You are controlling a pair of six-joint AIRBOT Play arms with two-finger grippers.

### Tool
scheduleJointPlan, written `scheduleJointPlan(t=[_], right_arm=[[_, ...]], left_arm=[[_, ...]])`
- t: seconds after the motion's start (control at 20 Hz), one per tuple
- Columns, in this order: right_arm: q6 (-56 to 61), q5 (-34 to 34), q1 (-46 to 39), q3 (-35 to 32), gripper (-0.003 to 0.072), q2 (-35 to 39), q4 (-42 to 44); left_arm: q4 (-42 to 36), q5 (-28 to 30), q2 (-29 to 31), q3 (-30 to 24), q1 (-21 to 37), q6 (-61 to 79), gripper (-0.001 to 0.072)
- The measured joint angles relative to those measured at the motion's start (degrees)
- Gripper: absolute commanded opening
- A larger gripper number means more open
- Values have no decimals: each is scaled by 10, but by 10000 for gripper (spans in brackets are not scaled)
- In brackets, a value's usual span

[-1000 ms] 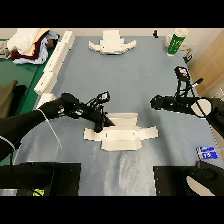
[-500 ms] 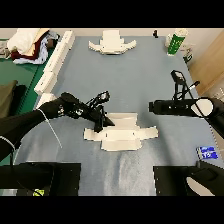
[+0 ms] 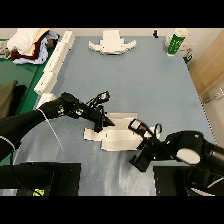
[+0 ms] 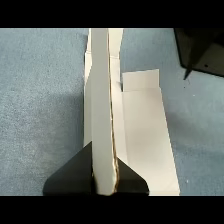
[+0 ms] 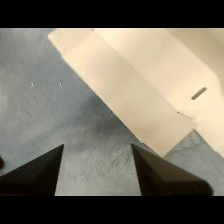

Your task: Fold the box.

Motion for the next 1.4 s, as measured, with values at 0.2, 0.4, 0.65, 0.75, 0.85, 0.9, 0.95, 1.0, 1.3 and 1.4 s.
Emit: scheduleJointPlan(t=[0.2, 0.4, 0.65, 0.75, 0.85, 0.9, 0.95, 1.0, 1.3, 1.4], right_arm=[[4, -37, 78, -26, 641, -47, -137], [35, -75, 100, -24, 638, -84, -238], [129, -88, 105, -13, 638, -95, -356], [160, -78, 106, -1, 650, -96, -380], [183, -61, 106, 14, 659, -97, -393], [194, -53, 106, 23, 711, -97, -400], [203, -45, 106, 31, 712, -97, -404], [210, -36, 106, 40, 712, -97, -409], [172, -30, 64, 46, 712, -87, -395], [85, -59, 12, 35, 712, -71, -342]], left_arm=[[0, 0, 0, 0, 0, 0, 14], [0, 0, 0, 0, 0, 0, 14], [0, 0, 0, 0, 0, 0, 14], [0, 0, 0, 0, 0, 0, 14], [0, 0, 0, 0, 0, 0, 14], [0, 0, 0, 0, 0, 0, 13], [0, 0, 0, 0, 0, 0, 14], [0, 0, 0, 0, 0, 0, 14], [0, 0, 0, 0, 0, 0, 14], [0, 0, 0, 0, 0, 0, 13]])
